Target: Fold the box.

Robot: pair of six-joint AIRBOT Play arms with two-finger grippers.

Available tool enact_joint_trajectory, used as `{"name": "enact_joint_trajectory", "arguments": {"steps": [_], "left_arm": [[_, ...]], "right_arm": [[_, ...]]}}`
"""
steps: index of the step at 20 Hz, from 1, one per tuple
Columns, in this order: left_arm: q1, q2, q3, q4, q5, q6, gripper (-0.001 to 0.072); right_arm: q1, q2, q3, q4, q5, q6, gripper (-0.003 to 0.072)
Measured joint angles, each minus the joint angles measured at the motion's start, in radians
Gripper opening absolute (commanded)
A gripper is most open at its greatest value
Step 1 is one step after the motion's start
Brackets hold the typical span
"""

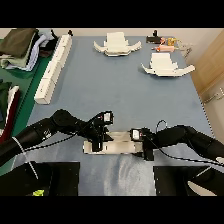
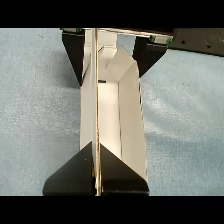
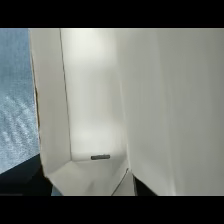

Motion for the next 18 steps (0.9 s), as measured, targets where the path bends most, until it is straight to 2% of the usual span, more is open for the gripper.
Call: {"name": "enact_joint_trajectory", "arguments": {"steps": [5,6,7,10,18], "left_arm": [[0.0,0.0,0.0,0.0,0.001,0.0,0.0012],[0.0,0.0,0.0,0.0,0.0,0.0,0.0011],[0.0,0.0,0.0,0.0,0.001,0.0,0.0012],[0.0,0.0,0.0,0.0,0.0,0.0,0.0012],[0.0,0.0,0.0,0.0,0.0,0.0,0.0012]], "right_arm": [[0.0,0.002,0.0,0.005,0.009,0.0,0.0644],[0.0,-0.002,0.0,0.006,0.013,0.0,0.0617],[0.0,-0.008,0.0,0.006,0.014,0.0,0.0556],[0.0,-0.026,0.001,0.009,0.021,-0.002,0.0507],[-0.002,-0.031,0.001,-0.003,0.021,0.0,0.0513]]}}
